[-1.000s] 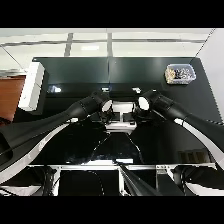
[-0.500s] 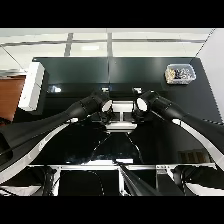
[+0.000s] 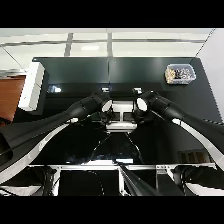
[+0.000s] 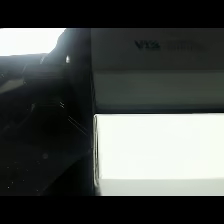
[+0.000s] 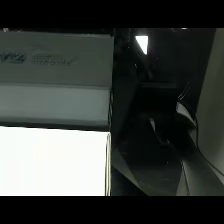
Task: Fold the box and place the chain.
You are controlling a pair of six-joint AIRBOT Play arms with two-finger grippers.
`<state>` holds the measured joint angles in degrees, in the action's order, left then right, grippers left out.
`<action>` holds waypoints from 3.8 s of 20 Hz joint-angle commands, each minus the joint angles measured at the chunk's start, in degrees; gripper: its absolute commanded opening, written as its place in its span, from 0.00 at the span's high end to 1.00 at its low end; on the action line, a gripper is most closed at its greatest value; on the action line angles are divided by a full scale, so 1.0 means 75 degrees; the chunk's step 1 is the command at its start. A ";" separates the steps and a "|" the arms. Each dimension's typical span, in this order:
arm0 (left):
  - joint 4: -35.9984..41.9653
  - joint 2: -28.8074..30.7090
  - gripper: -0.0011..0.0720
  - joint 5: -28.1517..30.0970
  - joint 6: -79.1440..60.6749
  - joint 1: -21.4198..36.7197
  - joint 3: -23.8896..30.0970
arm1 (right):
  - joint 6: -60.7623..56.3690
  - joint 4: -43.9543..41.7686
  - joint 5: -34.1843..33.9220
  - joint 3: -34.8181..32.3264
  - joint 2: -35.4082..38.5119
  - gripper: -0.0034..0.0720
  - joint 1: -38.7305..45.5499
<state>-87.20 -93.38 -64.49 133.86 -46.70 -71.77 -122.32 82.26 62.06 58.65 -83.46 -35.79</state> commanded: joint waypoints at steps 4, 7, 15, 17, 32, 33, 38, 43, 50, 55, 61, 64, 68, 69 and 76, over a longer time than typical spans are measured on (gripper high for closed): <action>-0.0029 -0.0006 0.94 -0.0003 -0.0017 0.0006 0.0000 | 0.0204 -0.0015 0.0259 0.0213 0.0050 0.56 0.0015; -0.0052 -0.0006 0.94 0.0000 -0.0017 0.0006 0.0000 | 0.0994 0.0090 0.1163 0.0778 0.0411 0.57 0.0035; -0.0050 -0.0006 0.94 0.0012 -0.0017 0.0006 0.0000 | 0.1495 0.5021 0.1049 0.1314 0.2259 0.57 0.0746; -0.0050 -0.0006 0.94 0.0015 -0.0017 0.0009 0.0000 | 0.1221 0.4896 -0.1081 0.0903 0.2095 0.46 0.1807; -0.0050 -0.0038 0.94 0.0117 -0.0020 0.0038 0.0000 | 0.0557 0.1524 0.0994 0.7822 -0.4747 0.02 0.6341; -0.0047 -0.0038 0.94 0.0096 -0.0020 0.0038 0.0000 | 0.0525 0.1518 0.0836 0.7828 -0.4782 0.02 0.6371; -0.0050 -0.0038 0.94 0.0082 -0.0020 0.0038 0.0000 | 0.0577 0.1512 0.0662 0.7828 -0.5004 0.02 0.6406; -0.0050 -0.0038 0.94 0.0079 -0.0020 0.0038 0.0000 | 0.0679 0.1460 0.0647 0.7831 -0.5091 0.51 0.6391; -0.0047 -0.0038 0.94 0.0114 -0.0020 0.0038 0.0000 | 0.2442 0.1693 0.1271 0.7831 -0.3923 0.93 0.6388; -0.0044 -0.0038 0.94 0.0128 -0.0020 0.0038 -0.0003 | 0.3963 0.1303 0.1830 0.7761 -0.1932 0.93 0.6385; -0.0044 -0.0038 0.94 0.0128 -0.0017 0.0038 -0.0003 | 0.4960 -0.1008 0.1148 0.7644 0.0536 0.93 0.6373; -0.0023 -0.0038 0.94 0.0122 -0.0020 0.0038 -0.0003 | 0.4986 -0.1728 0.1163 0.7644 0.1416 0.93 0.6373; -0.0023 -0.0038 0.94 0.0125 -0.0020 0.0038 -0.0003 | 0.4890 -0.1979 0.1894 0.7504 0.2157 0.93 0.6234; -0.0023 -0.0038 0.94 0.0128 -0.0020 0.0038 -0.0003 | 0.4881 -0.2162 0.1979 0.7181 0.2390 0.93 0.6155; -0.0023 -0.0038 0.94 0.0125 -0.0020 0.0038 -0.0003 | 0.4992 -0.3171 0.3348 0.4809 0.3468 0.93 0.4884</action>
<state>-87.37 -93.65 -63.53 133.73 -46.46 -71.77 -85.21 62.78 80.53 100.90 -59.96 4.51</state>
